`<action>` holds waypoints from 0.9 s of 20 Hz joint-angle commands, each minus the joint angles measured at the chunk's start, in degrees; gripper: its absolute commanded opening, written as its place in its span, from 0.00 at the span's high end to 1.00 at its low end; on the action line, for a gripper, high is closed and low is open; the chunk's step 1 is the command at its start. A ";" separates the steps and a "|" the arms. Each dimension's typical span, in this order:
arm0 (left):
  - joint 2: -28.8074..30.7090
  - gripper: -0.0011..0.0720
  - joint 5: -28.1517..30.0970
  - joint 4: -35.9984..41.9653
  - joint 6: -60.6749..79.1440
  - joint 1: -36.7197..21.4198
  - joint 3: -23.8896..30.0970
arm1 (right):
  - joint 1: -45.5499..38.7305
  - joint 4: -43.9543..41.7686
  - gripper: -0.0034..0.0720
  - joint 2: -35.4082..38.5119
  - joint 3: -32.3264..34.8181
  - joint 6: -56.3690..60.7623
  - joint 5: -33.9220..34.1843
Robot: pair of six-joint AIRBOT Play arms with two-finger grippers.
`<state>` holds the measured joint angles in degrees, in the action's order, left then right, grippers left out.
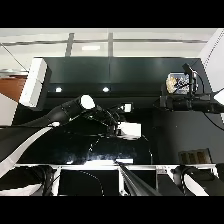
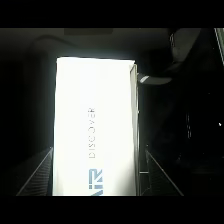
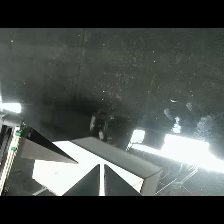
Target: Fold the box and place the chain.
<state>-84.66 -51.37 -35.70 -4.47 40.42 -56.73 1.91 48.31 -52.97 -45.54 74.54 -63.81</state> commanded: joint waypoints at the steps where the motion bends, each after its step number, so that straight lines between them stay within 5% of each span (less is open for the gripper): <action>1: -0.04 0.01 0.20 -0.28 -0.04 0.02 -0.02 | 0.00 -0.02 0.90 0.04 -0.04 0.00 0.00; 18: -1.09 0.01 2.08 -3.15 -3.54 1.66 0.04 | 0.00 0.04 0.90 0.04 -0.04 0.00 0.00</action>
